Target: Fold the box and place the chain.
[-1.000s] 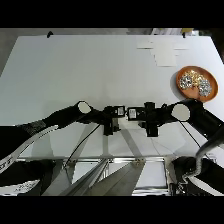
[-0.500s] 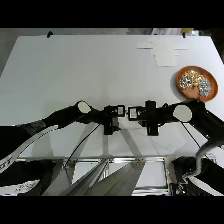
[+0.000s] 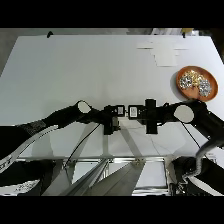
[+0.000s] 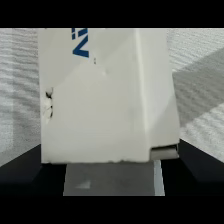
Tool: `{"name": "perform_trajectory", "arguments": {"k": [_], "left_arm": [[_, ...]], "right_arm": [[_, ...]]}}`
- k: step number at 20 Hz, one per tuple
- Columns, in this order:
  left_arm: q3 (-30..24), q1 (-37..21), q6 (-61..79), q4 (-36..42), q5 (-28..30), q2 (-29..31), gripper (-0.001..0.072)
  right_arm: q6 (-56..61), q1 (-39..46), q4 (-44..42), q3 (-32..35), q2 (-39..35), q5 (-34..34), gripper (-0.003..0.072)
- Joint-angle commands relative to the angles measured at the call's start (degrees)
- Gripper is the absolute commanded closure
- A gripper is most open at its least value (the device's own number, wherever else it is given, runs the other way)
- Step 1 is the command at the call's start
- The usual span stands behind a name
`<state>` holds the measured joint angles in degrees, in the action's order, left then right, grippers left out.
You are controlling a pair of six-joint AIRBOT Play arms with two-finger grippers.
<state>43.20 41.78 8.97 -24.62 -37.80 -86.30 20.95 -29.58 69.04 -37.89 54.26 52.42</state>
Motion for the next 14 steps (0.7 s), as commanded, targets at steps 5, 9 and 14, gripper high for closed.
{"name": "perform_trajectory", "arguments": {"k": [5, 9, 14], "left_arm": [[0.0, 0.0, 0.0, 0.0, -0.2, 0.0, 0.0439], [0.0, 0.0, 0.0, 0.0, -0.2, 0.0, 0.0439], [0.0, 0.0, 0.0, 0.0, -0.2, 0.0, 0.0439]], "right_arm": [[0.2, 0.0, -0.1, 0.0, -0.7, -0.1, 0.0579], [0.3, 0.0, -1.2, 0.3, -0.3, -0.4, 0.058], [0.2, 0.0, -3.6, 0.6, 1.0, -0.5, 0.0578]]}}
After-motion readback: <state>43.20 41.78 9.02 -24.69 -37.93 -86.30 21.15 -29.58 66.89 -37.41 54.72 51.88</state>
